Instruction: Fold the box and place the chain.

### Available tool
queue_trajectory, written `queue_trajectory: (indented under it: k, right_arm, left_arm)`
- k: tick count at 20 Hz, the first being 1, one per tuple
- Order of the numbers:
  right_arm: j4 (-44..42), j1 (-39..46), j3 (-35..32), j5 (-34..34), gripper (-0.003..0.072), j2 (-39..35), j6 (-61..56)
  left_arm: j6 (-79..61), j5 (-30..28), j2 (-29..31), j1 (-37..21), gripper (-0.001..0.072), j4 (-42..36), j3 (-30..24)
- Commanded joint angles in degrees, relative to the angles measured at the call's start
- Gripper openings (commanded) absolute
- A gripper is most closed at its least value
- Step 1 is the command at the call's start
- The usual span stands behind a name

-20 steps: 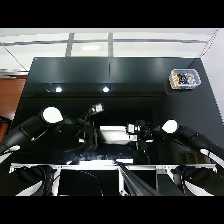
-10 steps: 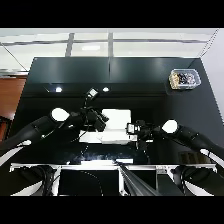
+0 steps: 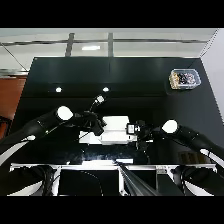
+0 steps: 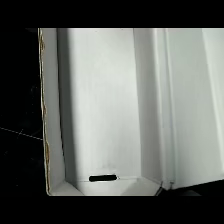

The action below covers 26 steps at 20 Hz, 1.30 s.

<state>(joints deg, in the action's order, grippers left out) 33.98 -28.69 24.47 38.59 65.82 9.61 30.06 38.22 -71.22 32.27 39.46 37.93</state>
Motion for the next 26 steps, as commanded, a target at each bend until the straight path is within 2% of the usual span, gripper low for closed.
queue_trajectory:
  k: [1,4,6,8,11,12,13,14,17,26]
  right_arm:
    - [-0.1,0.0,0.0,0.0,0.048,0.0,-0.2]
    - [-0.1,0.0,0.0,0.0,0.048,0.0,-0.2]
    - [-0.1,0.0,0.0,0.0,0.048,0.0,-0.2]
    - [-0.1,0.0,0.0,0.0,0.048,0.0,-0.2]
    - [-0.1,0.0,0.0,0.0,0.048,0.0,-0.2]
    - [-0.1,0.0,0.0,0.0,0.048,0.0,-0.2]
    - [-0.1,0.0,0.0,0.0,0.048,0.0,-0.2]
    - [-0.1,0.0,0.0,0.0,0.048,0.0,-0.2]
    - [-0.1,0.0,0.0,0.0,0.048,0.0,-0.2]
    - [-0.1,0.0,0.0,0.0,0.048,0.0,-0.2]
  left_arm:
    - [4.0,2.4,4.2,-0.7,0.0026,6.2,1.9]
    - [6.4,4.9,11.1,-4.5,0.0026,9.7,0.1]
    - [6.4,3.8,15.7,-9.4,0.0027,7.5,-4.5]
    - [5.7,5.6,17.8,-13.5,0.003,2.7,-9.4]
    - [-14.9,21.1,16.6,-13.0,0.005,2.8,-12.0]
    - [-21.2,23.2,16.3,-12.2,0.0297,3.7,-12.0]
    - [-22.6,21.9,16.3,-11.5,0.0543,3.8,-12.0]
    - [-22.6,19.1,16.3,-10.9,0.0564,3.8,-12.0]
    - [-22.6,11.8,16.2,-9.4,0.0563,3.4,-12.0]
    - [-25.3,7.8,12.0,-2.3,0.0561,3.6,-12.0]
